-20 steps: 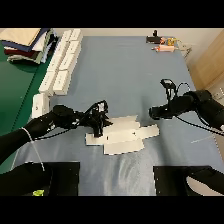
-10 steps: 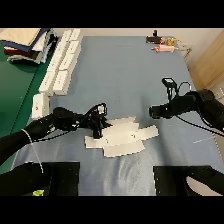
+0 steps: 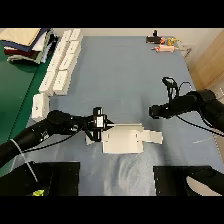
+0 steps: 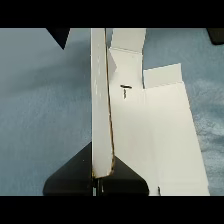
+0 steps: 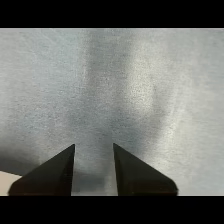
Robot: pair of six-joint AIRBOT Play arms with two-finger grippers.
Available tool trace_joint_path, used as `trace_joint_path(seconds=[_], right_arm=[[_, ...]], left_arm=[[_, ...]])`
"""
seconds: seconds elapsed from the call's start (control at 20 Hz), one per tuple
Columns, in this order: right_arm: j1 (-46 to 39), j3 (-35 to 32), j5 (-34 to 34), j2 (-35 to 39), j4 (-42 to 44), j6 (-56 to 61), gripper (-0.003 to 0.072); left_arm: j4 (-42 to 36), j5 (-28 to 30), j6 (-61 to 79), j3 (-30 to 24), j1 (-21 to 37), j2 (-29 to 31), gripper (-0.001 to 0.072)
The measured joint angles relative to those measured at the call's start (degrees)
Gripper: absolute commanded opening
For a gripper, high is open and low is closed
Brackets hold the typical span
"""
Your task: Fold the box.
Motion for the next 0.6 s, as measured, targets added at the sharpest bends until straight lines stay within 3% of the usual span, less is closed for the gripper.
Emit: trace_joint_path(seconds=[0.35, 0.6], right_arm=[[0.0, 0.0, 0.11, 0.0, 0.48, 0.0, 0.038], [0.0, 0.0, 0.13, 0.0, 0.92, 0.0, 0.0379]], left_arm=[[-10.97, 6.27, 11.67, -4.13, -3.1, -1.22, 0.0007], [-14.62, 8.31, 15.28, -5.16, -3.54, -2.75, 0.0008]])
